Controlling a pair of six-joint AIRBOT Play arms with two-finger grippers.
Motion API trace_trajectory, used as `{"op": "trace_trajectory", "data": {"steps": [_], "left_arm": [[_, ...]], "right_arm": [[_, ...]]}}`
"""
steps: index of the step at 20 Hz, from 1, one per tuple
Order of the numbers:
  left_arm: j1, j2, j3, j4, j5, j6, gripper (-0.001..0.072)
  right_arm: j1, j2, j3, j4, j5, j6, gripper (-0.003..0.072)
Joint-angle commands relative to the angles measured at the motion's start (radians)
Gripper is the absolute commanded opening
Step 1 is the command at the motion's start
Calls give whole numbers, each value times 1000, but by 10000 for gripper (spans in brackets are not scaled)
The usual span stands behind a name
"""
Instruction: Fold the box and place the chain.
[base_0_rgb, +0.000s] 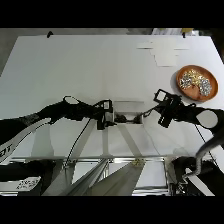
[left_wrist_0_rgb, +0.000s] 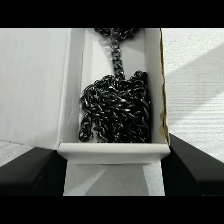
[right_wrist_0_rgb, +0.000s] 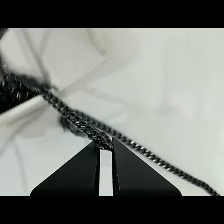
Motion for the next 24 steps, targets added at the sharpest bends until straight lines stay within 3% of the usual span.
{"op": "trace_trajectory", "data": {"steps": [1, 8, 11, 15, 18, 24], "left_arm": [[0, 0, 1, 1, 0, 0, 209], [0, 0, 1, 0, 0, 0, 209], [0, 0, 1, 0, 0, 0, 209], [0, 0, 1, 0, 0, 0, 209], [0, 0, 1, 0, 0, 0, 209], [0, 0, 1, 0, 0, 0, 209]], "right_arm": [[0, 154, 2, 144, -10, 115, 8], [0, 218, 6, 663, 80, -20, 8], [0, 193, 55, 757, 178, -36, 8], [1, 119, 151, 845, 292, -36, 9], [49, 44, 180, 856, 298, -53, 9], [185, -187, 180, 667, 251, -48, 9]]}}
